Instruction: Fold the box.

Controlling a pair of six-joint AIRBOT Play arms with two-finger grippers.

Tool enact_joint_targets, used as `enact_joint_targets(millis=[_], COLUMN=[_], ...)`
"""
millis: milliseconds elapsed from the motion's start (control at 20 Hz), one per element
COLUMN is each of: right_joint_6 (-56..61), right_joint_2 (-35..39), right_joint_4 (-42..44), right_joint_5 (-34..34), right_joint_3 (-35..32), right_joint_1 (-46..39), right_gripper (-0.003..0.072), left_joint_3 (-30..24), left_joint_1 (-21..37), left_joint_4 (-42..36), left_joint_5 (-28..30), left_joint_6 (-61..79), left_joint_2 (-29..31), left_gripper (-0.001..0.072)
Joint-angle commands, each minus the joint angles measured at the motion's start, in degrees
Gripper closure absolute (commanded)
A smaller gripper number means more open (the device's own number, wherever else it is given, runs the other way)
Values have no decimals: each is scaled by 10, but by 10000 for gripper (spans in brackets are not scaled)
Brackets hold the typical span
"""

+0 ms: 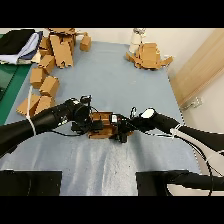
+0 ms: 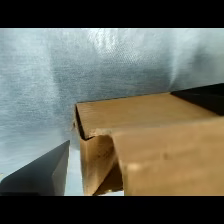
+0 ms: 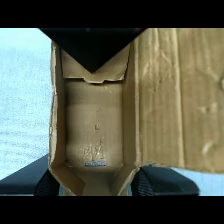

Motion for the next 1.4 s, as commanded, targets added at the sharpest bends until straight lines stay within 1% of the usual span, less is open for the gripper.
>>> enact_joint_targets(millis=[0, 250, 550, 650, 750, 800, 850, 1350], right_joint_6=[0, 0, 0, 0, 0, 0, 0, 0], right_joint_2=[0, 0, 0, 0, 0, 0, 0, 0], right_joint_4=[0, 0, 0, 0, 0, 0, 0, 0], right_joint_5=[0, 0, 0, 0, 0, 0, 0, 0], right_joint_3=[0, 0, 0, 0, 0, 0, 0, 0], right_joint_1=[0, 0, 0, 0, 0, 0, 0, 0], right_gripper=[156, 156, 156, 156, 156, 156, 156, 156], left_joint_3=[36, 76, 111, 110, 110, 110, 110, 115], left_joint_1=[0, 0, -17, -17, -17, -17, -17, -17], left_joint_4=[13, 12, 27, 31, 37, 37, 37, 34], left_joint_5=[-51, -98, -120, -120, -120, -119, -119, -115], left_joint_6=[0, 0, -10, -18, -18, -18, -18, -16], left_joint_2=[-23, -58, -103, -107, -106, -106, -106, -105], left_gripper=[225, 226, 230, 372, 615, 619, 696, 694])
